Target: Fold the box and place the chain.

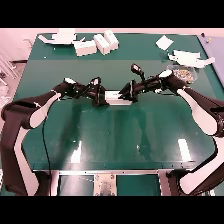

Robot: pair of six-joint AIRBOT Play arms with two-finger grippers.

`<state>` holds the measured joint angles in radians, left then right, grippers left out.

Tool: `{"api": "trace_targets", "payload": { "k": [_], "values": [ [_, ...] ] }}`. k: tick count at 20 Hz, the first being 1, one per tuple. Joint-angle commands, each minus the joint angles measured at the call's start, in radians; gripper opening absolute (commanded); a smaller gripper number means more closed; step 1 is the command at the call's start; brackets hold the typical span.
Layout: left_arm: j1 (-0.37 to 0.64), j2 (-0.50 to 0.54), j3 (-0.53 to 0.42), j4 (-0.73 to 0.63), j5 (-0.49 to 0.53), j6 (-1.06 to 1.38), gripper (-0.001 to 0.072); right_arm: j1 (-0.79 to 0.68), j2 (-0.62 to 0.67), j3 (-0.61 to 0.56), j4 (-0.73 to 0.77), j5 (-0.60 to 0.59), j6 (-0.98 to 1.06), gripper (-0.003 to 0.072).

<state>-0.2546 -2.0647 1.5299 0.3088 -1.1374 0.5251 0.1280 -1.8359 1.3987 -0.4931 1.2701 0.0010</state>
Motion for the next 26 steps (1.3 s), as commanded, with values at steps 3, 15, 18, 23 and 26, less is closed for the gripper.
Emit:
{"api": "trace_targets", "payload": {
  "k": [3, 15, 18, 23, 26],
  "values": [
    [0.001, 0.0, 0.001, -0.001, 0.002, -0.001, 0.0509, -0.01, 0.002, 0.0, 0.093, 0.06, -0.002, 0.0358],
    [0.001, 0.0, 0.001, -0.001, 0.002, -0.001, 0.0509, -0.013, 0.001, 0.003, 0.06, 0.088, 0.027, 0.0011],
    [0.001, 0.0, 0.001, -0.001, 0.002, -0.001, 0.0509, -0.012, 0.001, -0.005, 0.022, 0.058, 0.055, 0.0011],
    [0.001, 0.0, 0.001, -0.001, 0.002, -0.001, 0.0509, -0.011, -0.005, -0.015, 0.002, 0.008, 0.071, 0.001],
    [0.001, 0.0, 0.001, -0.001, 0.002, -0.001, 0.0509, 0.001, -0.021, -0.02, -0.051, 0.008, 0.126, 0.001]
  ]
}}
